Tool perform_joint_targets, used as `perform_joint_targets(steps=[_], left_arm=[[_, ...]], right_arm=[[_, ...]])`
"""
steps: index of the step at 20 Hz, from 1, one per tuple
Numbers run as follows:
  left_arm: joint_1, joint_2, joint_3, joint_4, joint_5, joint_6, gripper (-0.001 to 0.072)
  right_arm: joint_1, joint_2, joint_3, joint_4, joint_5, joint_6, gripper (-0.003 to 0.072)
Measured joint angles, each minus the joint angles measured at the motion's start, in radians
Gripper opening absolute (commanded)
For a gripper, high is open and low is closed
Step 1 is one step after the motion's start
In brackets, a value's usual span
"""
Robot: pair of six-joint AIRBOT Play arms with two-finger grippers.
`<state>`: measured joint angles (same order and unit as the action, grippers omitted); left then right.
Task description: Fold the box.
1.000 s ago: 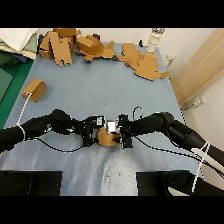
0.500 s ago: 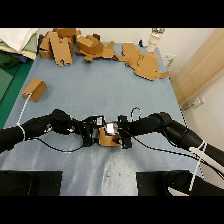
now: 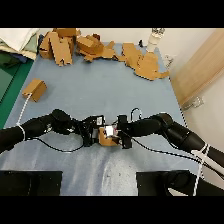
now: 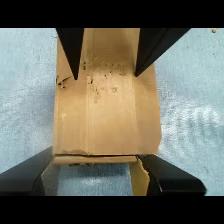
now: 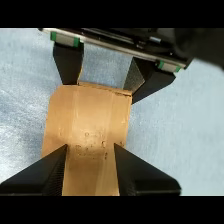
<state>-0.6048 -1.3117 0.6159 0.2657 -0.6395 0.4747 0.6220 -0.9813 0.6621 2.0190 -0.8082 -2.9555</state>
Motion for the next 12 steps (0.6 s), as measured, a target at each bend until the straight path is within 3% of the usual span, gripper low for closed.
perform_joint_targets(steps=[8, 12], left_arm=[[0.000, 0.000, 0.000, 0.000, 0.000, 0.000, 0.0411], [0.000, 0.000, 0.000, 0.000, 0.000, -0.001, 0.0411]], right_arm=[[0.015, 0.019, 0.001, 0.039, -0.002, 0.024, 0.0473], [0.048, 0.021, 0.001, -0.071, 0.052, 0.144, 0.0472]])
